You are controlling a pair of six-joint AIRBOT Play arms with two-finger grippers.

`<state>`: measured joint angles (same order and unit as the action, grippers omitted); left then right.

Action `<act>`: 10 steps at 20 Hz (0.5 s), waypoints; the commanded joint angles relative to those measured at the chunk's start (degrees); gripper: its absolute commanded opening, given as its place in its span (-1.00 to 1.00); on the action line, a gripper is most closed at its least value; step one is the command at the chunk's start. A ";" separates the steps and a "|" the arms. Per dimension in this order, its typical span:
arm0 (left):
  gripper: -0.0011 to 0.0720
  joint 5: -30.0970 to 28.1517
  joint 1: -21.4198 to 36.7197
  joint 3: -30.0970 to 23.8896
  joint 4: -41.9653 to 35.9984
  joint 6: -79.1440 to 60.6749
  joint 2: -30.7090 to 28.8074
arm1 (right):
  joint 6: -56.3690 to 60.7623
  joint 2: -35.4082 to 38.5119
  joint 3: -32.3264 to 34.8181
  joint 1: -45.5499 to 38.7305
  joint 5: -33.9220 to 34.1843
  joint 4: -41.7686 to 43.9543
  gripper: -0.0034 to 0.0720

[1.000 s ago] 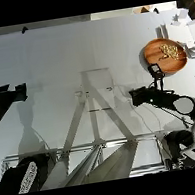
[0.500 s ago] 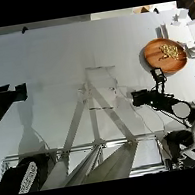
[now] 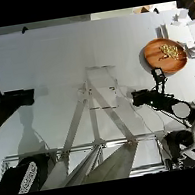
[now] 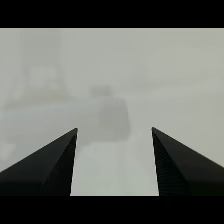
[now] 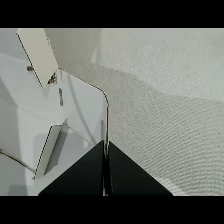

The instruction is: Fold the box and place the chain.

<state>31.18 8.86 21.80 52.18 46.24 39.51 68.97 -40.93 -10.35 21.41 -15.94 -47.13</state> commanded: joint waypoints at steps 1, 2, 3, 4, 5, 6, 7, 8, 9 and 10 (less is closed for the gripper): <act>0.31 8.13 -4.07 1.03 0.39 -2.19 -0.02 | 0.02 -0.02 0.04 0.07 0.17 0.00 -0.89; 0.27 7.85 -6.32 1.88 2.03 -0.74 0.02 | 0.02 -0.02 0.04 0.07 0.17 0.00 -0.89; 0.27 7.37 -8.28 2.84 3.82 1.16 0.13 | 0.02 -0.02 0.04 0.07 0.17 0.00 -0.89; 0.27 7.04 -10.21 4.07 6.36 3.76 0.52 | 0.02 -0.02 0.04 0.07 0.17 0.00 -0.89; 0.26 7.30 -11.69 5.33 9.16 6.36 1.33 | 0.02 -0.02 0.04 0.07 0.17 0.00 -0.89; 0.27 8.63 -13.09 6.97 12.28 8.74 2.64 | 0.02 -0.02 0.04 0.07 0.17 0.00 -0.89; 0.27 9.94 -14.23 8.50 14.80 10.54 4.22 | 0.02 -0.02 0.04 0.07 0.20 0.00 -0.89; 0.27 10.49 -15.52 9.75 16.33 10.99 5.51 | 0.02 -0.02 0.04 0.07 0.20 0.00 -0.89; 0.28 10.49 -16.76 10.91 16.65 10.97 6.86 | 0.02 -0.02 0.04 0.07 0.17 0.00 -0.89; 0.28 10.64 -18.47 12.63 17.16 10.51 8.74 | 0.02 -0.02 0.04 0.07 0.22 0.00 -0.89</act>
